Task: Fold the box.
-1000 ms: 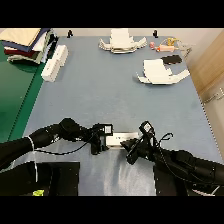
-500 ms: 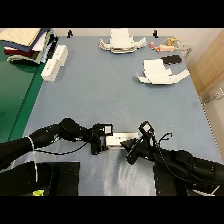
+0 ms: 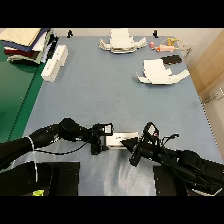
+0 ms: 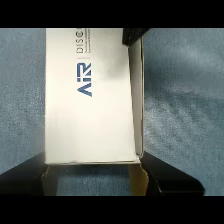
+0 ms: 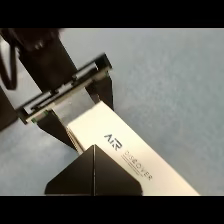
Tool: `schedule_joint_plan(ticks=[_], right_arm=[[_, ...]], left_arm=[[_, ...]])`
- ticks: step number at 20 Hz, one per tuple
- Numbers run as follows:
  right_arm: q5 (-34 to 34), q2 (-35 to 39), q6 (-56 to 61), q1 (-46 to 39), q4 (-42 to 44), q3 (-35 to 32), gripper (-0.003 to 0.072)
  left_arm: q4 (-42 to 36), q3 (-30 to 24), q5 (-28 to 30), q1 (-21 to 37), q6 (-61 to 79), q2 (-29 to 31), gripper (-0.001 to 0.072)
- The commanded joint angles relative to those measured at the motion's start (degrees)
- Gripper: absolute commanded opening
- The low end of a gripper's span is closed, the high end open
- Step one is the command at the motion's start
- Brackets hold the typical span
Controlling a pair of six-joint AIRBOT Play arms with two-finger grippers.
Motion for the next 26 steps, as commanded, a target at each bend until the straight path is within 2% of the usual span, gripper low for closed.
schedule_joint_plan(ticks=[1, 5, 7, 9, 12, 15, 17, 19, 22, 24, 26], right_arm=[[1.0, 3.7, -0.2, 0.0, -3.7, 0.8, 0.0002], [1.0, 2.6, -0.9, -3.5, -3.8, 1.6, 0.0001], [1.1, 2.2, -0.9, -9.0, -3.8, 2.8, 0.0001], [1.0, 2.2, -0.9, -15.5, -3.8, 5.2, 0.0001], [1.0, 2.2, -0.9, -22.8, -3.8, 7.9, 0.0001], [0.7, 2.1, -0.9, -25.6, -3.8, 8.4, 0.0001], [0.0, 1.7, -0.9, -25.7, -3.8, 8.4, 0.0001], [-0.6, 0.6, -0.9, -25.7, -3.8, 8.4, 0.0002], [-0.6, -2.7, -0.9, -25.7, -3.8, 8.4, 0.0001], [-0.6, -5.1, -0.9, -25.7, -2.6, 8.4, 0.0002], [-0.5, -6.6, -0.9, -25.7, -2.6, 8.4, 0.0001]], left_arm=[[0.1, 0.0, 0.1, 0.0, 0.2, 0.0, 0.0486], [0.0, 0.2, 0.1, 0.0, -0.1, 0.1, 0.0487], [0.4, 0.8, 1.1, 0.3, -2.8, 1.1, 0.0487], [1.2, 0.8, 2.5, 3.0, -6.8, 3.3, 0.0487], [5.0, 0.8, 3.0, 14.1, -18.5, 7.5, 0.0487], [13.5, 2.5, 2.9, 30.3, -28.2, 10.3, 0.0486], [17.1, 5.9, 1.0, 41.7, -31.7, 9.4, 0.0487], [17.2, 10.8, -1.6, 51.9, -31.6, 6.1, 0.0486], [17.3, 19.4, -5.0, 62.9, -31.8, -1.9, 0.0487], [18.3, 24.4, -5.5, 67.0, -34.3, -7.6, 0.0487], [19.5, 28.3, -5.2, 68.6, -34.6, -12.2, 0.0487]])
